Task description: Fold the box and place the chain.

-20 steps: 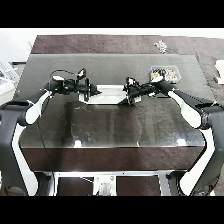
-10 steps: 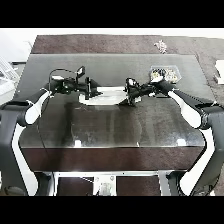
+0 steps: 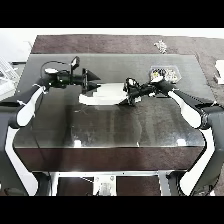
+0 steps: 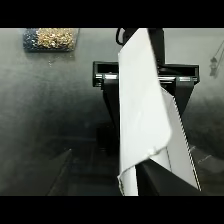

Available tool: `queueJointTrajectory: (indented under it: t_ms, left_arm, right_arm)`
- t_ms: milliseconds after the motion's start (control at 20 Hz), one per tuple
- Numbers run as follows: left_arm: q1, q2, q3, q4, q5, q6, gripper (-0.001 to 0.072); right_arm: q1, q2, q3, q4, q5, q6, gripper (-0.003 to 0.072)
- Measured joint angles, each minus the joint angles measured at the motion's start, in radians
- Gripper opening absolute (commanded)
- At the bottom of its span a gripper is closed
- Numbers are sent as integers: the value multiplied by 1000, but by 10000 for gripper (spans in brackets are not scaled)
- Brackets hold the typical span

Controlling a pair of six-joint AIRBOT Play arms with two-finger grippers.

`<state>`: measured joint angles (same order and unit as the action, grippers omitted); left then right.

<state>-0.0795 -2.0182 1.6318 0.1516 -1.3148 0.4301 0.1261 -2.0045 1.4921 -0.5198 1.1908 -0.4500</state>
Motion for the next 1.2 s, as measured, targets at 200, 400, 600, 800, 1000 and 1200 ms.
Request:
queueJointTrajectory:
  t_ms: [200,400,600,800,1000,1200]
  left_arm:
    - [78,63,1,5,-65,-18,147]
    - [136,117,1,14,-223,-29,17]
    - [142,190,-18,63,-315,-65,15]
    - [97,314,-101,144,-246,-114,15]
    - [11,480,-296,196,-2,-98,16]
    - [-67,586,-501,210,224,-26,16]
  right_arm:
    - [0,0,0,1,0,0,592]
    - [0,0,0,2,0,0,593]
    - [0,0,0,3,0,0,592]
    - [0,0,0,3,0,0,592]
    - [0,0,0,3,0,0,592]
    - [0,0,0,3,0,0,592]
